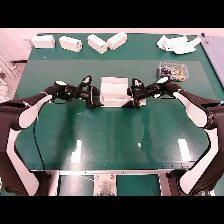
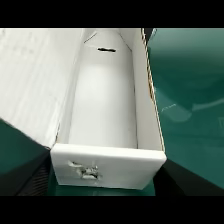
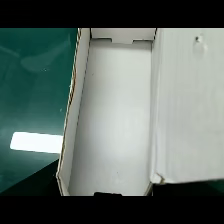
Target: Fold the box and place the chain.
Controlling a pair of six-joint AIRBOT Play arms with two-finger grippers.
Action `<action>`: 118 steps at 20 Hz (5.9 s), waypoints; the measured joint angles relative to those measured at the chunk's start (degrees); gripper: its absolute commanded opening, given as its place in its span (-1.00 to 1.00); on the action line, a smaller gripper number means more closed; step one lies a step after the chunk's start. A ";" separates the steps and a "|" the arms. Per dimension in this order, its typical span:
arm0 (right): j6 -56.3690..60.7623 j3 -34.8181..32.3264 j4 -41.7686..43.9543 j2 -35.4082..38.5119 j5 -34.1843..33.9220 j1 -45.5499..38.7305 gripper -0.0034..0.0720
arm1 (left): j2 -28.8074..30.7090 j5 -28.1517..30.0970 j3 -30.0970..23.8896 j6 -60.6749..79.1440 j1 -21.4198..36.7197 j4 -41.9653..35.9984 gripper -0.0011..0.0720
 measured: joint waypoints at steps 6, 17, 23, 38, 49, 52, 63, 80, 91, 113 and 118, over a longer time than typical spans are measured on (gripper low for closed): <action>0.00 0.00 -0.11 0.00 0.15 0.02 -0.02 | 0.00 0.37 1.40 -2.80 -0.79 3.96 0.99; 0.00 0.00 -0.07 0.00 0.09 0.02 -0.02 | 0.00 0.74 1.57 -3.61 -1.92 4.57 1.00; 0.02 0.00 -0.04 0.00 0.09 0.02 -0.02 | 0.00 1.64 1.57 -3.61 -2.71 3.76 0.99; 0.04 0.00 -0.07 0.00 0.07 0.02 -0.02 | 0.00 1.66 1.66 -7.30 -2.82 5.66 0.56; 0.09 -0.02 -0.07 0.00 0.11 0.02 -0.02 | 0.02 0.79 1.66 -6.99 -2.82 5.79 0.31; 0.07 -0.02 -0.04 0.00 0.11 0.02 -0.02 | 0.02 0.74 1.66 -6.93 -2.84 5.68 0.31; 0.02 -0.02 -0.04 0.00 0.04 0.02 -0.02 | -0.02 0.68 1.66 -6.86 -2.84 4.90 0.31; 3.80 -0.04 -0.13 3.54 2.03 -4.35 1.00 | 0.00 0.66 1.66 -6.93 -2.93 4.31 0.31; 5.53 0.02 8.07 7.98 11.96 -11.34 -0.88 | 0.00 0.66 1.64 -6.80 -2.91 4.72 0.31; 14.16 6.64 6.95 2.91 -4.98 -1.27 -0.88 | 0.00 0.66 1.64 -6.93 -2.93 4.68 0.31; 16.28 7.04 -0.13 2.12 -2.05 -0.79 -0.88 | -0.02 0.42 1.64 -6.80 -2.93 4.76 0.31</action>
